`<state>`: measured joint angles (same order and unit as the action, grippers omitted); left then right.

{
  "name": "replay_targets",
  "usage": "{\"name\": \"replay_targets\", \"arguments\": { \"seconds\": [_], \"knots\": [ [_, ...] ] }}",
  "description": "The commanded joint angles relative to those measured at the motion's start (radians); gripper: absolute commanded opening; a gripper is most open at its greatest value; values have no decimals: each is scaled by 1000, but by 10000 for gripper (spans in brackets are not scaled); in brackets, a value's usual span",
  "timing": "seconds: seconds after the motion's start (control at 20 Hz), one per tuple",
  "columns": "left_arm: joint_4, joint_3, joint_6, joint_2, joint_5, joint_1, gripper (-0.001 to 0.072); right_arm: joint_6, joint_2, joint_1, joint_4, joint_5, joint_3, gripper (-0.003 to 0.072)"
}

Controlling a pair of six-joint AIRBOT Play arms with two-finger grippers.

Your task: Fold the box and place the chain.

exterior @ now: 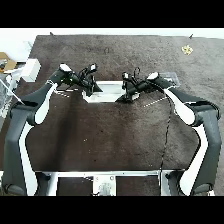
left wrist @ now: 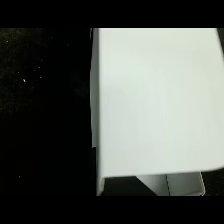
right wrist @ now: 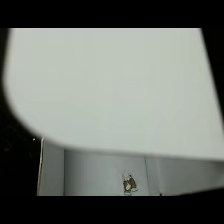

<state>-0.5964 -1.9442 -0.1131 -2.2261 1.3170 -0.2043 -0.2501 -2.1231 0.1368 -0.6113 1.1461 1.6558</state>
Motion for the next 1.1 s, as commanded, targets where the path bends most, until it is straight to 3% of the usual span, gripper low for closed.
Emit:
{"name": "replay_targets", "arguments": {
  "seconds": [0.0, 0.2, 0.25, 0.3, 0.5, 0.65, 0.85, 0.95, 1.05],
  "knots": [
    [6, 0, 0, 0, 2, 1, 12, 0, -1, 0, -2, -10, 0, 446],
    [32, 0, 0, 0, 3, 1, 14, 0, -1, 0, -2, -10, 0, 446],
    [44, 0, 0, 0, 7, 1, 104, 0, -1, 0, -2, -10, 0, 446],
    [65, 0, 13, 0, 11, 3, 323, 0, -1, 0, -3, -10, 0, 446],
    [79, -38, 96, 4, 109, 32, 321, 0, -1, 0, -2, -10, 0, 446],
    [81, -111, 243, 18, 257, 102, 321, 0, -1, 0, -2, -10, 0, 446],
    [103, -111, 402, 97, 426, 187, 318, 0, -1, 0, -2, -10, 0, 446],
    [104, -104, 475, 100, 487, 185, 12, 0, -1, 0, -2, -10, 0, 446],
    [103, -39, 480, 99, 485, 151, 11, 0, -1, 0, -3, -10, 0, 446]
  ]
}}
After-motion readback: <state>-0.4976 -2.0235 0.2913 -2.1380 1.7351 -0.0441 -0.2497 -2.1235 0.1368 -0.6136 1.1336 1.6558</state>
